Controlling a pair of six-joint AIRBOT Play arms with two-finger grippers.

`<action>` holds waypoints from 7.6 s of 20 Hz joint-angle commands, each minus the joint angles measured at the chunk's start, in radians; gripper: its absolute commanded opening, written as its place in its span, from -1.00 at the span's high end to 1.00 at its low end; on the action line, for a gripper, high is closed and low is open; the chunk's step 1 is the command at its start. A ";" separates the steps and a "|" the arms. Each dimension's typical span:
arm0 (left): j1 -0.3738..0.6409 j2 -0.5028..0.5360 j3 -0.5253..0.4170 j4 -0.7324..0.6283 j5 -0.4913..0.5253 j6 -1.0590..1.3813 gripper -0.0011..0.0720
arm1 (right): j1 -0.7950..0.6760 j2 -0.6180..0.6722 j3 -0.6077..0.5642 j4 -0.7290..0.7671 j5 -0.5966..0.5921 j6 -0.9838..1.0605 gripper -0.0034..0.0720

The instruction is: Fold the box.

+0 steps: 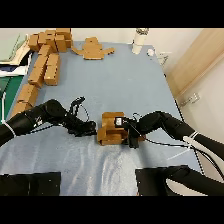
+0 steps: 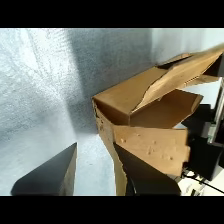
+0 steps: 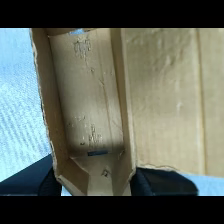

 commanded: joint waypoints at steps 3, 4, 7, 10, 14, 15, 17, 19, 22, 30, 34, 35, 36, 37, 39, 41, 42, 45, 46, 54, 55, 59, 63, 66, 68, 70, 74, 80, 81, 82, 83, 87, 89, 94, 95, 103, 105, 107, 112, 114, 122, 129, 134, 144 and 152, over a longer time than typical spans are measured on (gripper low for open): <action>0.003 0.000 0.001 -0.050 -0.004 0.061 0.01 | 0.000 0.000 0.000 0.000 0.000 0.000 -0.44; 0.003 -0.001 0.001 -0.095 -0.004 0.110 0.01 | 0.000 0.000 0.000 0.000 0.000 0.000 -0.44; 0.003 -0.001 0.001 -0.150 -0.004 0.179 0.01 | 0.000 0.000 0.000 0.000 0.000 0.000 -0.44; 0.002 -0.002 0.001 -0.150 -0.004 0.198 0.01 | 0.000 0.000 0.000 0.000 0.000 0.000 -0.44; 0.002 -0.002 0.001 -0.177 0.003 0.222 0.01 | 0.000 0.000 0.000 0.000 0.000 0.000 -0.44; 0.002 -0.002 0.001 -0.175 0.019 0.223 0.01 | 0.000 0.000 0.000 0.000 0.000 0.000 -0.44; 0.002 -0.002 0.001 -0.180 0.041 0.219 0.01 | 0.000 0.000 0.000 0.000 0.000 0.000 -0.44; 0.002 -0.016 0.000 -0.179 0.039 0.215 0.01 | 0.000 0.000 0.000 0.000 0.000 0.000 -0.44; -0.037 -0.040 0.002 -0.171 0.037 0.142 0.01 | 0.000 0.000 0.000 0.000 0.000 0.000 -0.44; -0.226 -0.051 0.161 0.373 0.029 -0.480 0.01 | 0.000 0.000 0.000 0.000 0.000 0.000 -0.44; -0.314 -0.097 0.233 0.472 -0.017 -0.650 0.01 | 0.000 0.000 0.000 0.000 0.000 0.000 -0.44; -0.333 -0.118 0.257 0.484 -0.051 -0.666 0.01 | 0.000 0.000 0.000 0.000 0.000 0.000 -0.44; -0.349 -0.135 0.281 0.504 -0.078 -0.690 0.01 | 0.000 0.000 0.000 0.000 0.000 0.000 -0.44; -0.364 -0.152 0.310 0.536 -0.100 -0.731 0.01 | 0.000 0.000 0.000 0.000 0.000 0.000 -0.44; -0.394 -0.177 0.372 0.610 -0.140 -0.794 0.01 | 0.000 0.000 0.000 0.000 0.000 0.000 -0.44; -0.417 -0.206 0.427 0.669 -0.222 -0.838 0.01 | 0.000 0.000 0.000 0.000 0.000 0.000 -0.44; -0.424 -0.217 0.440 0.681 -0.243 -0.844 0.01 | 0.000 0.000 0.000 0.000 0.000 0.000 -0.43; -0.441 -0.243 0.445 0.687 -0.259 -0.876 0.01 | 0.000 0.000 0.000 0.000 0.000 0.000 -0.44; -0.441 -0.252 0.445 0.686 -0.259 -0.882 0.01 | 0.000 0.000 0.000 0.000 0.000 0.000 -0.44; -0.447 -0.299 0.455 0.716 -0.222 -0.909 0.01 | 0.000 0.000 0.000 0.000 0.000 0.000 -0.44; -0.447 -0.310 0.464 0.716 -0.225 -0.907 0.01 | 0.000 0.000 0.000 0.000 0.000 0.000 -0.44; -0.441 -0.352 0.500 0.735 -0.248 -0.901 0.01 | 0.000 0.000 0.000 0.000 0.000 0.000 -0.43; -0.439 -0.370 0.504 0.734 -0.264 -0.907 0.02 | 0.000 0.000 0.000 0.000 0.000 0.000 -0.44; -0.441 -0.389 0.504 0.725 -0.266 -0.917 0.02 | 0.000 0.000 0.000 0.000 0.000 0.000 -0.44; -0.441 -0.392 0.506 0.727 -0.266 -0.924 0.67 | 0.000 0.000 0.000 0.000 0.000 0.000 -0.44; -0.441 -0.392 0.506 0.731 -0.248 -0.925 0.94 | 0.000 0.000 0.000 0.000 0.000 0.000 -0.44; -0.441 -0.392 0.506 0.726 -0.223 -0.924 0.94 | 0.000 0.000 0.000 0.000 0.000 0.000 -0.44; -0.441 -0.391 0.506 0.698 -0.233 -0.927 -0.22 | 0.000 0.000 0.000 0.000 0.000 0.000 -0.44; -0.440 -0.391 0.506 0.687 -0.233 -0.932 -0.33 | 0.000 0.000 0.000 0.000 0.000 0.000 -0.44; -0.439 -0.390 0.506 0.680 -0.233 -0.932 -0.33 | 0.000 0.000 0.000 0.000 0.000 0.000 -0.44; -0.439 -0.388 0.506 0.680 -0.238 -0.932 -0.33 | 0.000 0.000 0.000 0.000 0.000 0.000 -0.44; -0.438 -0.387 0.506 0.684 -0.240 -0.932 -0.33 | 0.000 0.000 0.000 0.000 0.000 0.000 -0.44; -0.438 -0.387 0.506 0.687 -0.240 -0.931 -0.33 | 0.000 0.000 0.000 0.000 0.000 0.000 -0.44; -0.439 -0.386 0.506 0.689 -0.229 -0.893 0.94 | 0.000 0.000 0.000 0.000 0.000 0.000 -0.44; -0.439 -0.386 0.506 0.689 -0.229 -0.893 0.94 | 0.000 0.000 0.000 0.000 0.000 0.000 -0.44; -0.422 -0.386 0.508 0.611 -0.283 -0.905 -0.45 | 0.000 0.000 0.000 0.000 0.000 0.000 -0.44; -0.386 -0.386 0.531 0.538 -0.354 -0.901 -0.45 | 0.000 0.000 0.000 0.000 0.000 0.000 -0.44; -0.332 -0.386 0.565 0.469 -0.424 -0.876 -0.45 | 0.000 0.000 0.000 0.000 0.000 0.000 -0.44; -0.161 -0.386 0.599 0.270 -0.461 -0.797 -0.45 | 0.000 0.000 0.000 0.000 0.000 0.000 -0.44; -0.087 -0.386 0.599 0.202 -0.470 -0.736 -0.45 | 0.000 0.000 0.000 0.000 0.000 0.000 -0.44; 0.195 -0.386 0.599 0.162 -0.452 -0.014 0.94 | 0.000 0.000 0.000 0.000 0.000 0.000 -0.44; 0.197 -0.358 0.555 0.169 -0.405 0.794 0.95 | 0.000 0.000 0.000 0.000 0.000 0.000 -0.44; 0.106 -0.243 0.327 0.151 -0.178 1.109 0.96 | 0.000 0.000 0.000 0.000 0.000 0.000 -0.44; 0.065 -0.005 -0.208 -0.374 0.179 1.971 -0.93 | 0.000 0.000 0.000 0.000 0.000 0.000 -0.44; -0.038 -0.090 -0.143 -0.441 0.256 1.949 -0.93 | 0.000 0.000 0.000 0.000 0.000 0.000 -0.44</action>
